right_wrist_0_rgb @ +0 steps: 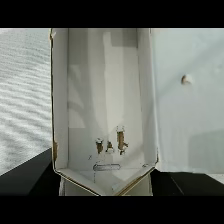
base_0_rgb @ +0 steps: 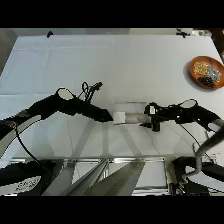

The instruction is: Fold the box and place the chain.

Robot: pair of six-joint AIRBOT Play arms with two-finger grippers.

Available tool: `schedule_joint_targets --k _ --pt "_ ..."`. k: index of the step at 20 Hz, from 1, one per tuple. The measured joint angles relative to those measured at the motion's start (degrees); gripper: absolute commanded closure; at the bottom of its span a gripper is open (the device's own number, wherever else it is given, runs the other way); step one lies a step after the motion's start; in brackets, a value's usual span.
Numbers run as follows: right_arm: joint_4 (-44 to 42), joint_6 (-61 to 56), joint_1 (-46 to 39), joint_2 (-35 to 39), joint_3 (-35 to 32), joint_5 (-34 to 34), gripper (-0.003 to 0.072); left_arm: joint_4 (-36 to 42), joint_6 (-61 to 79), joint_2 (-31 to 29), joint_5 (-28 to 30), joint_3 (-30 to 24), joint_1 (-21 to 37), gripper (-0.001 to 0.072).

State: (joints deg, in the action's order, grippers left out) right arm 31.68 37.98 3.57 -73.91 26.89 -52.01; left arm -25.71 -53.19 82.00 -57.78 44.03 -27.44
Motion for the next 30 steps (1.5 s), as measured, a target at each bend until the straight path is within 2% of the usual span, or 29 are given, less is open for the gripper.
schedule_joint_targets --k 4,6,7,20,30 --pt "0.0 0.0 0.0 0.0 0.0 0.0 0.0225 0.5 2.0 0.0 -0.2 0.0 0.0 0.0538" --pt "0.0 0.0 0.0 0.0 0.0 0.0 0.0225 0.7 2.5 0.0 -0.2 0.0 0.0 0.0352" --pt "0.0 0.0 0.0 0.0 0.0 0.0 0.0225 0.8 2.6 0.0 -0.1 0.0 0.0 0.029" --pt "0.0 0.0 0.0 0.0 0.0 0.0 0.0225 5.1 0.6 0.0 2.8 0.0 -0.2 0.0288" --pt "0.0 0.0 0.0 0.0 0.0 0.0 0.0225 0.5 -8.8 0.0 7.3 1.0 -4.2 0.0269"
